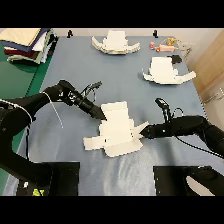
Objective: Fold the box.
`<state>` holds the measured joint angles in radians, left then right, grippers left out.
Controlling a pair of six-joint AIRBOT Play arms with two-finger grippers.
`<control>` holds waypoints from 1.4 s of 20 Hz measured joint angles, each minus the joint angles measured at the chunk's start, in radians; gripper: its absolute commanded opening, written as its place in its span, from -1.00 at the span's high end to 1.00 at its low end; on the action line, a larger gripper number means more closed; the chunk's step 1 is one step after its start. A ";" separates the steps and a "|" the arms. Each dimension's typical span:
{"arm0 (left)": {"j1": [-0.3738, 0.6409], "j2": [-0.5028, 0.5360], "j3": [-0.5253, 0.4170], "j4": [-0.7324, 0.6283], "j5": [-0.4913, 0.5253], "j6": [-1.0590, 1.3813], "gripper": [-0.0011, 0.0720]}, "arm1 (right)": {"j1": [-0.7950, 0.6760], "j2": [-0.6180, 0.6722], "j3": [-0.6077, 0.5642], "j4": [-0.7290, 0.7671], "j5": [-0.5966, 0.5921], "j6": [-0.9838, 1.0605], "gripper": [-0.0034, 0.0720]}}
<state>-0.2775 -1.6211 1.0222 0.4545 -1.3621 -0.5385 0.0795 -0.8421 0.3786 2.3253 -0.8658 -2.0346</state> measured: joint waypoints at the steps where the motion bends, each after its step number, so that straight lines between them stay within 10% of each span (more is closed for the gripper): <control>1: 0.000 0.000 0.003 -0.004 0.006 0.019 0.92 | 0.000 0.000 0.003 -0.019 0.002 0.000 0.44; 4: -0.005 0.013 0.019 -0.011 0.012 0.098 0.93 | -0.011 0.000 0.034 -0.142 0.012 0.042 0.37; 7: -0.019 0.049 0.025 -0.011 0.016 0.206 0.93 | -0.029 0.000 0.101 -0.346 0.018 0.183 -0.47; 15: -0.155 0.211 0.003 -0.007 0.135 0.417 0.94 | -0.059 0.002 0.277 -0.618 0.039 0.507 -0.47; 28: -0.297 0.412 -0.276 -0.005 0.542 0.695 0.94 | -0.061 0.001 0.297 -0.581 0.069 0.577 -0.47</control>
<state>-0.5743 -1.2095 0.7464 0.4492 -0.8196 0.1566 0.0189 -0.8413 0.6754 1.7443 -0.7971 -1.4578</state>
